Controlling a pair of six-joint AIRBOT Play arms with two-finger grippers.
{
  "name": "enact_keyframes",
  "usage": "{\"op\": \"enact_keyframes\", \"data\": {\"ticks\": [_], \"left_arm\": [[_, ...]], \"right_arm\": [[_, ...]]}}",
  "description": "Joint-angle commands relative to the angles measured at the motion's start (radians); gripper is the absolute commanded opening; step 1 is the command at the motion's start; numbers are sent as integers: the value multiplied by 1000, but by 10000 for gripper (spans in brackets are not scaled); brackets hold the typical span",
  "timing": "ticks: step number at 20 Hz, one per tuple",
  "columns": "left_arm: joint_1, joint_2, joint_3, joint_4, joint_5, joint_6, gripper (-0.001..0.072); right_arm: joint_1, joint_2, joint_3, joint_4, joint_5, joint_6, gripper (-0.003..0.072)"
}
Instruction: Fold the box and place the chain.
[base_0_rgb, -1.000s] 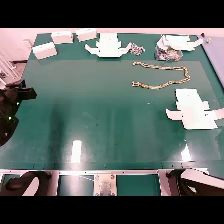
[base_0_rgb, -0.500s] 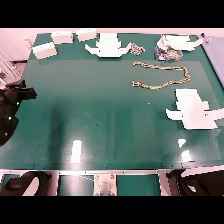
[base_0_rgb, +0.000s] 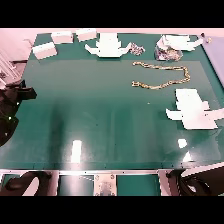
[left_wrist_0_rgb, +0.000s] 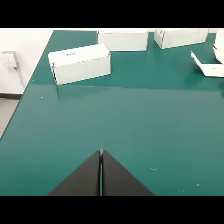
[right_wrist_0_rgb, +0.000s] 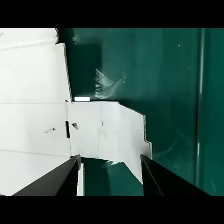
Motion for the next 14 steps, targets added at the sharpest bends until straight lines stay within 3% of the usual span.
{"op": "enact_keyframes", "data": {"ticks": [1, 8, 9, 11, 14], "left_arm": [[0, 0, 0, 0, 0, 0, 22], [0, 0, 0, 0, 0, 0, 22], [0, 0, 0, 0, 0, 0, 22], [0, 0, 0, 0, 0, 0, 22], [0, 0, 0, 0, 0, 0, 22]], "right_arm": [[0, -6, 35, -31, -25, -13, 455], [0, -19, 21, -25, -41, -13, 455], [1, -35, 16, -10, -41, -12, 505], [5, -68, 12, 77, 16, -13, 515], [23, -95, 13, 90, 27, -14, 510]]}}
